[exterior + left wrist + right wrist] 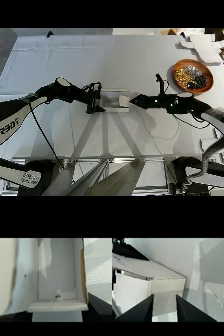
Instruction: Fold the box and place the chain.
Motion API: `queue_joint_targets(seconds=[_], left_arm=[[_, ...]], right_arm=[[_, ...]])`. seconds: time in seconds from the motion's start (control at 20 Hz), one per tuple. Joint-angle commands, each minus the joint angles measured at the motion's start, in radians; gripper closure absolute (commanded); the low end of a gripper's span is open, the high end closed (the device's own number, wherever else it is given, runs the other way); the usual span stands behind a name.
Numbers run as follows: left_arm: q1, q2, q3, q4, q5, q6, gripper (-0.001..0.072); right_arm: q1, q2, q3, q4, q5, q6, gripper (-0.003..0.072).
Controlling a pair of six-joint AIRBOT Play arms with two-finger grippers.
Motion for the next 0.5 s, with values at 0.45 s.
queue_joint_targets(seconds=[0.45], left_arm=[[-0.001,0.001,0.0,-0.001,0.001,-0.001,0.0216]], right_arm=[[0.001,0.013,0.0,-0.042,-0.048,-0.023,0.068]])
